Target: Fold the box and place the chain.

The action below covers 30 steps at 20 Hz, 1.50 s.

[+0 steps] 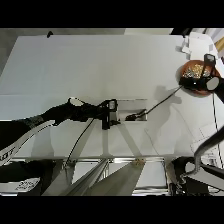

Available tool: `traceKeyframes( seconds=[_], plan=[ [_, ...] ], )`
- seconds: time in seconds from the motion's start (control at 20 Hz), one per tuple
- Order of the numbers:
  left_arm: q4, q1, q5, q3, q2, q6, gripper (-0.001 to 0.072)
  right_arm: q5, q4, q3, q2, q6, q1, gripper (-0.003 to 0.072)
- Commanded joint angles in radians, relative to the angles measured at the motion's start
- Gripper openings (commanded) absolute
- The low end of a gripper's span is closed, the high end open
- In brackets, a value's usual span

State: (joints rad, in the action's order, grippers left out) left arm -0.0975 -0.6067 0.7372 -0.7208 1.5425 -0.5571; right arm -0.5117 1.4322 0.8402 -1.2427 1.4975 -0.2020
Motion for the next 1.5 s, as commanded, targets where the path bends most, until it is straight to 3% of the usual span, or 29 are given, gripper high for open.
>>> traceKeyframes(
  seconds=[0.0,0.3,0.65,1.05,1.45],
  plan=[
    [0.0,0.001,0.0,0.0,0.0,0.0,0.0031,-0.154,-0.002,0.0,0.216,-0.014,0.048,0.0014],
    [0.0,0.0,0.0,0.0,0.0,0.0,0.0031,-0.481,-0.061,0.0,0.515,-0.054,0.151,0.0014],
    [0.0,0.0,0.0,0.0,0.0,0.0,0.0031,-0.663,-0.353,0.0,0.678,-0.148,0.24,0.0014],
    [0.0,0.001,0.0,0.0,0.0,0.0,0.0031,-0.665,-0.638,0.0,0.69,-0.204,0.327,0.0014],
    [0.0,0.0,0.0,0.0,0.0,0.0,0.0031,-0.459,-0.8,0.0,0.688,-0.28,0.481,0.0014]
  ],
)
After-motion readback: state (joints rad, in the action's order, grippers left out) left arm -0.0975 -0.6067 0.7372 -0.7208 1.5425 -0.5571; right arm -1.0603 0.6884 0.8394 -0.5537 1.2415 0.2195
